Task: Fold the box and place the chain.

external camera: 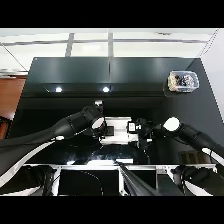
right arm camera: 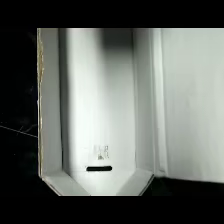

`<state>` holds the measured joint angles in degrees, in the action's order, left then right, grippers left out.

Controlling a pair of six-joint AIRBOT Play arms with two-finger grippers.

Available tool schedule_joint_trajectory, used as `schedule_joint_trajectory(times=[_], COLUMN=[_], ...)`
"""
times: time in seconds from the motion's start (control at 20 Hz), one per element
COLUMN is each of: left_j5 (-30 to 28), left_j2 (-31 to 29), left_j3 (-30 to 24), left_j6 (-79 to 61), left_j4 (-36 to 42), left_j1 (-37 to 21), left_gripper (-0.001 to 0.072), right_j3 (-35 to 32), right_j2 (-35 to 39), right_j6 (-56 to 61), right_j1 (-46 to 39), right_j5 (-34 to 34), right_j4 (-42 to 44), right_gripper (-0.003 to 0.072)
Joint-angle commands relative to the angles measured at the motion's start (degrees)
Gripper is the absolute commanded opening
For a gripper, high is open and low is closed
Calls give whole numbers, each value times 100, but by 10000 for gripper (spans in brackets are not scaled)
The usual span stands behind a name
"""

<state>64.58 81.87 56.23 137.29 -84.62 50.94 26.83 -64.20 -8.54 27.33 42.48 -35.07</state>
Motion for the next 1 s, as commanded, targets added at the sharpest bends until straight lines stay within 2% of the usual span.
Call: schedule_joint_trajectory(times=[0.0,0.2,0.35,0.4,0.45,0.55,0.6,0.65,0.95], left_j5=[0,-4,-2,-2,-2,2,-2,2,2], left_j2=[-52,-66,-66,-66,-66,-63,-61,-59,-59], left_j3=[0,-15,-15,-15,-15,-15,-15,-15,-15], left_j6=[-81,-184,-184,-184,-184,-181,-181,-181,-184], left_j4=[-20,-68,-66,-63,-61,-59,-59,-59,-20], left_j1=[-46,-42,-42,-42,-42,-39,-42,-42,-37], left_gripper=[30,31,31,31,30,31,31,31,31], right_j3=[125,125,125,125,125,122,122,122,122], right_j2=[170,225,225,225,221,192,160,144,140], right_j6=[389,535,533,533,533,750,879,907,922], right_j1=[0,31,48,57,57,59,59,76,402], right_j5=[496,684,522,461,457,466,466,461,-9], right_j4=[-420,-551,-570,-568,-564,-481,-415,-409,-72], right_gripper=[677,677,675,581,450,431,304,230,229])
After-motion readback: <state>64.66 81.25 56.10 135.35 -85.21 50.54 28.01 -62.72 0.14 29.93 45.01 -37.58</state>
